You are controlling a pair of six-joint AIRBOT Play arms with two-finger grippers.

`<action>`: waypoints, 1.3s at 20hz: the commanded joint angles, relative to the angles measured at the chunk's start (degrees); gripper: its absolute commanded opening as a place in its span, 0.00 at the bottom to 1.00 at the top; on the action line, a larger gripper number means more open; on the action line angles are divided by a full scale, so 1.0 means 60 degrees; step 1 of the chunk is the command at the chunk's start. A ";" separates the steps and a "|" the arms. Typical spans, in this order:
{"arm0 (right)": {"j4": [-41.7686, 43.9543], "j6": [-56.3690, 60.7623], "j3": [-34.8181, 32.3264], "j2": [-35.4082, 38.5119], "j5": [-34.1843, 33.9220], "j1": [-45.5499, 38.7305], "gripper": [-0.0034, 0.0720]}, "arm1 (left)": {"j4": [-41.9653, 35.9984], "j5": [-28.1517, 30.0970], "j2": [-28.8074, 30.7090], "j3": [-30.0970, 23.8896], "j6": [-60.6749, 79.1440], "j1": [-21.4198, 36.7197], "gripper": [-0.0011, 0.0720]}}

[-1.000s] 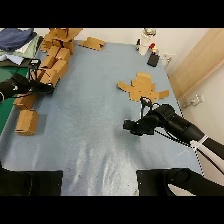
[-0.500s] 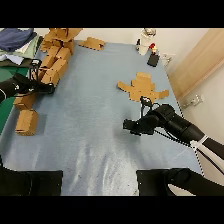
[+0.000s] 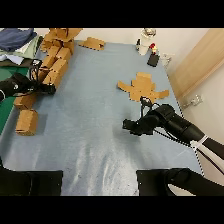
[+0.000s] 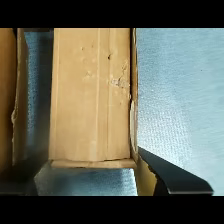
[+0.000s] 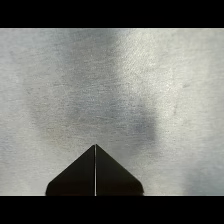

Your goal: Fold the box.

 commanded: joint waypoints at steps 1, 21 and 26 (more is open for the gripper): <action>0.0029 0.0000 0.0007 -0.0007 -0.0025 0.0000 0.05 | 0.0280 -0.0466 0.0419 0.0036 -0.0015 0.0022 0.97; 0.0685 -0.2677 0.3632 -0.2769 -0.0922 -0.0004 0.05 | 0.1086 -0.7184 0.3461 -0.0066 -0.5319 -0.4739 0.03; 0.0750 -0.3082 0.4819 -0.3741 -0.1129 -0.0004 0.05 | 0.1093 -0.6681 0.2761 -0.0087 -0.6167 -0.6288 0.03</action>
